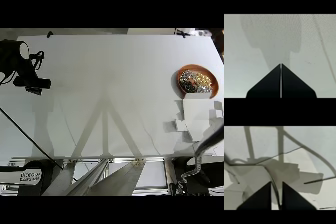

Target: Fold the box and place the chain.

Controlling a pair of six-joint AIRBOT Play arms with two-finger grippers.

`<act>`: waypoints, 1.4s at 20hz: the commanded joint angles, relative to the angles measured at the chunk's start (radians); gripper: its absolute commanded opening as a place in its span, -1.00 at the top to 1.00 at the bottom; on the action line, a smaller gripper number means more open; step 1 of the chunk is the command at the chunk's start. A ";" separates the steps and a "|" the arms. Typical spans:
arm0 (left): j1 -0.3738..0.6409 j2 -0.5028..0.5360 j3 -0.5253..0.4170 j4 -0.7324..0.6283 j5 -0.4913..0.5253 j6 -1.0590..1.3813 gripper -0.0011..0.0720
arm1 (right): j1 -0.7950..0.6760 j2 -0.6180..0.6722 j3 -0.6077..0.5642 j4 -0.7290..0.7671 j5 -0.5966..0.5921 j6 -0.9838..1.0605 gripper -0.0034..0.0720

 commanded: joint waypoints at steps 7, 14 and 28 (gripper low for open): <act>0.001 -0.001 0.000 0.000 0.000 0.000 0.95 | 0.102 0.017 0.000 0.195 0.219 -0.017 0.90; 0.001 -0.001 0.000 0.000 0.000 0.000 0.95 | 0.488 0.140 -0.028 0.358 0.201 0.007 0.90; 0.001 -0.001 0.000 0.006 0.008 0.007 0.95 | 0.865 0.691 -0.866 0.743 -0.383 0.089 0.90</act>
